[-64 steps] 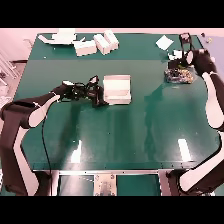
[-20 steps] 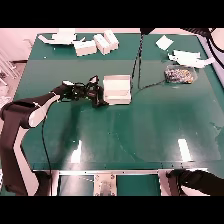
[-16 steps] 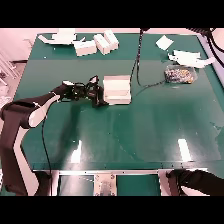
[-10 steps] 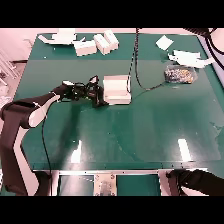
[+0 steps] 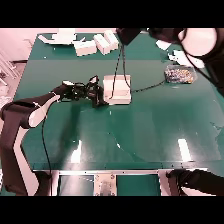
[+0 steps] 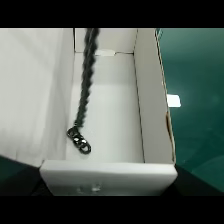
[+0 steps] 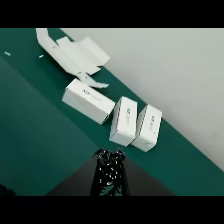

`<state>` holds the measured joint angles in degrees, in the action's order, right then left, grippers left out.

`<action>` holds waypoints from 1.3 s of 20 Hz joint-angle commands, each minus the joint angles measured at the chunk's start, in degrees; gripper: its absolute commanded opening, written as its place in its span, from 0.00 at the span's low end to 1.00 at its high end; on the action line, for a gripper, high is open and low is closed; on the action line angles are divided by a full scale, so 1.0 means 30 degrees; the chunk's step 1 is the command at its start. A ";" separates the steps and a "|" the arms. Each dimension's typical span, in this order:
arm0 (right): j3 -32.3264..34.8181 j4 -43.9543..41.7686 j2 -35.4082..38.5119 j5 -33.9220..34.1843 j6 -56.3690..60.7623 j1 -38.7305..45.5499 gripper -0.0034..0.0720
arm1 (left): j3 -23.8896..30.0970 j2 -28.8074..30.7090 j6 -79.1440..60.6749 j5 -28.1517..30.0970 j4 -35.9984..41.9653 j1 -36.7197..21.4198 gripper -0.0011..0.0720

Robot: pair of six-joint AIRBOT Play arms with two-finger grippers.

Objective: Fold the box and place the chain.

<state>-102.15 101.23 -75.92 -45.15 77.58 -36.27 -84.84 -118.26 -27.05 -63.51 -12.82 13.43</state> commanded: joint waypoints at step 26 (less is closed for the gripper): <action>0.9770 -0.8830 -0.2805 0.0561 -0.1093 0.4080 0.60 | -0.0007 0.0007 0.0007 -0.0058 0.0000 -0.0007 0.67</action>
<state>-73.41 76.49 -83.72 -44.27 74.81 -24.56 -84.82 -118.26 -27.03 -63.66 -12.86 13.43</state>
